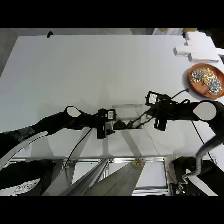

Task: Fold the box and place the chain.

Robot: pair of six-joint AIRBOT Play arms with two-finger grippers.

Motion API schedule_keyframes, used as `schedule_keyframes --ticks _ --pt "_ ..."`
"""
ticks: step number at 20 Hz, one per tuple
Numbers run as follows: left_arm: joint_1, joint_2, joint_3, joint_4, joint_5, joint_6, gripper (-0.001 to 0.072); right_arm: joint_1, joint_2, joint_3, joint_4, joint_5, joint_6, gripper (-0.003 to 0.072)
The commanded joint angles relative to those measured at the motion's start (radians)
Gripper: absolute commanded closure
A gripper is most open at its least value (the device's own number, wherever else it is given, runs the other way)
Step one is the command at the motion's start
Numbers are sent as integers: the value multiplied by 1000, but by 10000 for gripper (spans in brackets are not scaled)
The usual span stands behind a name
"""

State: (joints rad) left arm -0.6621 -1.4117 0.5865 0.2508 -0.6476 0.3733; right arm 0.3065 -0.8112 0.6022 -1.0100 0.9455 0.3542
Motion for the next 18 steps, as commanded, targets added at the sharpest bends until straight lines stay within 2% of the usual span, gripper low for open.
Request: schedule_keyframes --ticks 1,7,14,15,17,18 --pt "0 0 0 0 0 0 542 72 26 13 194 6 12 669" --pt "0 0 0 0 0 0 542 187 16 13 337 -105 12 669" --pt "0 0 0 0 0 0 542 197 -103 13 185 -138 13 666" --pt "0 0 0 0 0 0 542 197 -117 13 179 -139 12 650" --pt "0 0 0 0 0 0 542 197 -122 13 154 -144 12 502" --pt "0 0 0 0 0 0 542 193 -114 14 136 -145 12 487"
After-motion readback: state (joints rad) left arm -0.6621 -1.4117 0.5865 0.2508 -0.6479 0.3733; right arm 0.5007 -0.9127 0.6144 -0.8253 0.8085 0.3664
